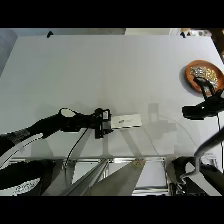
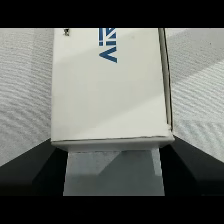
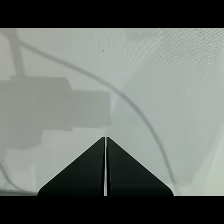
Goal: Fold the box and place the chain.
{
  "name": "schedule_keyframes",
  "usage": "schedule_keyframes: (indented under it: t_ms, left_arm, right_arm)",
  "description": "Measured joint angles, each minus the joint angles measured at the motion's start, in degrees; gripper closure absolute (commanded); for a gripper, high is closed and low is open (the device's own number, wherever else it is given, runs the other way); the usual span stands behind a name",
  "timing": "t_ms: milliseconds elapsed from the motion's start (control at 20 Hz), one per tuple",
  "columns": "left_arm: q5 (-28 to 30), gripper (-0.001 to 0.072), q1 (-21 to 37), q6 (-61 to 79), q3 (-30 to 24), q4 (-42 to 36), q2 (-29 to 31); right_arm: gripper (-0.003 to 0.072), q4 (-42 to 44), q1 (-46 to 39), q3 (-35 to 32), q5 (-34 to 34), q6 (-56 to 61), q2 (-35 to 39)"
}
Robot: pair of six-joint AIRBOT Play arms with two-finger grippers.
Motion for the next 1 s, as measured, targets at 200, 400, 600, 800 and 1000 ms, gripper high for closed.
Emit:
schedule_keyframes:
  t_ms: [200,400,600,800,1000]
  left_arm:
    - [0.00,0.0573,0.00,0.00,0.00,0.00,0.00]
    - [0.00,0.0573,0.00,0.00,0.00,0.00,0.00]
    - [0.00,0.0574,0.00,0.00,0.00,-0.02,0.00]
    - [-0.17,0.0707,0.02,-0.09,0.00,-0.20,0.09]
    - [-0.11,0.0707,0.13,-0.26,0.00,-0.90,3.13]
  right_arm:
    - [0.0671,0.20,-0.20,-0.26,-0.28,0.37,-0.52]
    - [0.0671,0.28,-0.20,-0.31,-0.44,0.42,-0.66]
    - [0.0671,0.31,-0.20,-0.31,-0.50,0.50,-0.68]
    - [0.0671,0.31,-0.20,-0.31,-0.52,0.55,-0.68]
    - [0.0671,0.33,-0.20,-0.31,-0.55,0.55,-0.68]
